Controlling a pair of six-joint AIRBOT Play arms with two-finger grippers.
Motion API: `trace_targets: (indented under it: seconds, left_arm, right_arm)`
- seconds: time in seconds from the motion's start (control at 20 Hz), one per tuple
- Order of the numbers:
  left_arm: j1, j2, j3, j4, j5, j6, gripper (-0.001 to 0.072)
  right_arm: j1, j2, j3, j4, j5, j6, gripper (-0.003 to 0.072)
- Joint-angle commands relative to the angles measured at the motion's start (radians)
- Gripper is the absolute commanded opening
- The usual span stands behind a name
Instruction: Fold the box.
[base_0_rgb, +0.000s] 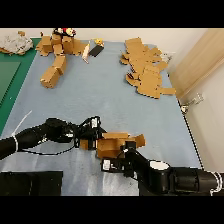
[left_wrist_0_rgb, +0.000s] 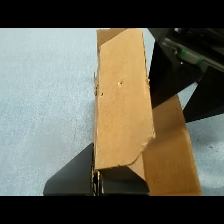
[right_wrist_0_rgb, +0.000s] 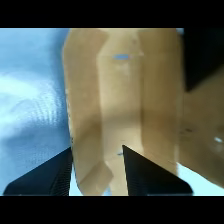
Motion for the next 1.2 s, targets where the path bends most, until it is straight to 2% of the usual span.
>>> trace_targets:
  seconds: [0.0, 0.4, 0.5, 0.65, 0.9, 1.15]
  left_arm:
    - [0.000, 0.000, 0.000, 0.000, 0.000, 0.000, 0.0014]
    - [0.000, 0.000, 0.000, 0.000, 0.000, 0.000, 0.0014]
    - [0.000, 0.000, 0.000, 0.000, 0.000, 0.000, 0.0014]
    - [0.000, 0.000, 0.000, 0.000, 0.000, 0.000, 0.0014]
    - [0.000, 0.000, 0.000, 0.000, 0.000, 0.000, 0.0014]
    - [0.000, 0.000, 0.000, 0.000, 0.000, 0.000, 0.0014]
  right_arm:
    - [-0.001, -0.001, 0.020, -0.098, -0.047, 0.184, 0.0454]
    - [-0.001, 0.011, 0.021, -0.106, -0.058, 0.398, 0.0458]
    - [-0.003, 0.040, 0.018, -0.115, -0.058, 0.402, 0.0615]
    - [-0.003, 0.106, 0.008, -0.143, -0.066, 0.386, 0.0615]
    - [-0.031, 0.241, -0.080, -0.149, -0.024, 0.355, 0.0615]
    - [-0.082, 0.267, -0.097, -0.137, 0.005, 0.277, 0.0615]
